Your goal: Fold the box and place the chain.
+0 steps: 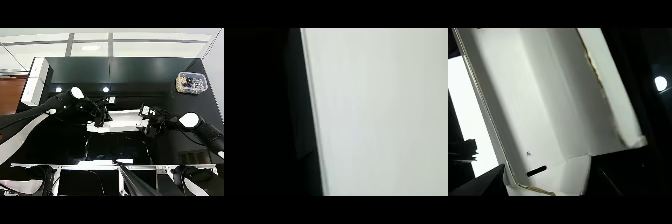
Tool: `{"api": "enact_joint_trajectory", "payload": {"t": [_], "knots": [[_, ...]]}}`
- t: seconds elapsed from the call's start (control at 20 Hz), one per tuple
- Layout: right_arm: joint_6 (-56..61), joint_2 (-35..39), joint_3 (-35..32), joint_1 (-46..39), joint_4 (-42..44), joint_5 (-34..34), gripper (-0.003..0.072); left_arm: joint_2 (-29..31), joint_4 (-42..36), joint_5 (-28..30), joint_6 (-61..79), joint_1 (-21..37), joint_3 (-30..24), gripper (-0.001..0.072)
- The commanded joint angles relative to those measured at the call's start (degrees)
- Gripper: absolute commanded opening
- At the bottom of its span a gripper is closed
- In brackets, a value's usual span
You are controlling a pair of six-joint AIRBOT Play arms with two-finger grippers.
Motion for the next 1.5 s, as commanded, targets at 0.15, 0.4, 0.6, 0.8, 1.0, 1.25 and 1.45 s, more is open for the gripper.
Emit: {"api": "enact_joint_trajectory", "payload": {"t": [0.15, 0.4, 0.6, 0.8, 1.0, 1.25, 1.45], "knots": [[-7.32, -0.50, 0.00, -0.15, 4.81, -1.03, 0.0708, 0.00, -0.04, -0.13, -0.02, 0.00, -0.02, 0.0029], [-7.41, -4.31, 0.00, -0.02, 7.32, 2.03, 0.0709, 0.04, -0.17, 0.09, -0.02, -0.02, -0.02, 0.0027], [-7.63, -5.53, 0.00, -0.02, 7.39, 3.61, 0.0708, 0.17, -0.26, 0.07, -1.07, -0.07, -0.02, 0.0026], [-10.99, -8.15, 0.00, -0.02, 7.39, 5.73, 0.0708, 1.05, -0.24, 0.28, -1.07, -0.04, 0.00, 0.0026], [-14.45, -11.08, 0.00, -0.02, 7.37, 5.42, 0.0708, 1.09, -0.24, 0.00, -1.09, -0.07, -0.02, 0.0027], [-14.82, -12.17, 0.00, -0.02, 6.82, 2.95, 0.0708, 1.05, -0.22, -0.07, -1.09, -0.04, -0.09, 0.0028], [-14.80, -12.39, 0.00, -0.02, 5.68, 2.89, 0.0708, 1.05, -0.24, -0.11, -1.09, -0.04, -0.09, 0.0028]]}}
